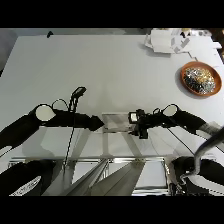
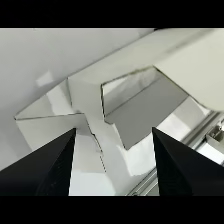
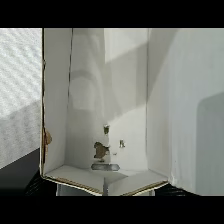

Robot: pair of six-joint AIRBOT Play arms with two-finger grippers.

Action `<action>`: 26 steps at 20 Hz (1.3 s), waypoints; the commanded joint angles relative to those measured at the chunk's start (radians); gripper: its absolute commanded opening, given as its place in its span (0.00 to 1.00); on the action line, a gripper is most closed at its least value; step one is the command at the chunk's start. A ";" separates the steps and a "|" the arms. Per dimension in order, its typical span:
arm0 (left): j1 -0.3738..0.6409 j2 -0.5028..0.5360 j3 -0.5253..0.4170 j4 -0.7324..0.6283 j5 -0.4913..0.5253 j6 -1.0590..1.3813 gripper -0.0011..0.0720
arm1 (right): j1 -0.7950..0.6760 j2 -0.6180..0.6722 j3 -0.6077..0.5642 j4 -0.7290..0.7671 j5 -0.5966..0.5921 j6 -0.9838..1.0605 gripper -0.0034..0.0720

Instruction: Fold the box and place the chain.

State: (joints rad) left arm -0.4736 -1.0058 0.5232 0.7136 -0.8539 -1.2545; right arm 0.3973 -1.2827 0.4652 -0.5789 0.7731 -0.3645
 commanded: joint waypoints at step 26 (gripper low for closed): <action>0.091 -0.188 0.000 0.047 -0.096 0.004 0.28 | 0.000 0.001 -0.001 0.000 0.000 0.000 0.58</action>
State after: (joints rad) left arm -0.3721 -1.1938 0.5232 0.8326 -0.9520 -1.3258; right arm 0.3973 -1.2827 0.4648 -0.5789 0.7723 -0.3645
